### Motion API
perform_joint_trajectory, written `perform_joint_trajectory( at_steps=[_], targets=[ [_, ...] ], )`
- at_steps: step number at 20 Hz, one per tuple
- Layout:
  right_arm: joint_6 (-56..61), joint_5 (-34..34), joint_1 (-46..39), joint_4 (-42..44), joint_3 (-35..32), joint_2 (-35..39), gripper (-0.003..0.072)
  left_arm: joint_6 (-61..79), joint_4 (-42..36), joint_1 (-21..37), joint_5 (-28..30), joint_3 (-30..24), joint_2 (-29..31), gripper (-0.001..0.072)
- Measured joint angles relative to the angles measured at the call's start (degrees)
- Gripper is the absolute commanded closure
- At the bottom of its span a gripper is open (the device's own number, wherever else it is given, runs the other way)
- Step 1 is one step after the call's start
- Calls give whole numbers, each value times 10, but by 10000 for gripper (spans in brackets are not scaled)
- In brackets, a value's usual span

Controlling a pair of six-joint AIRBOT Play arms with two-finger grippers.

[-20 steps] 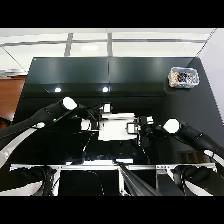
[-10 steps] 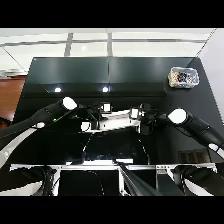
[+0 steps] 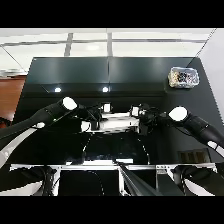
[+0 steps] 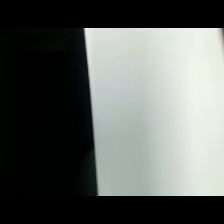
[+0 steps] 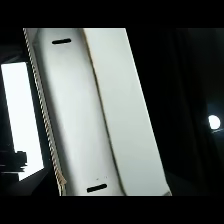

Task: Fold the box and place the chain.

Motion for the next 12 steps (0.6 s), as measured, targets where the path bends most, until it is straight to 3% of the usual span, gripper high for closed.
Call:
perform_joint_trajectory(
  at_steps=[12],
  targets=[
    [-87,34,-21,29,0,-67,-3,-9,9,0,-48,0,0,678]
  ],
)
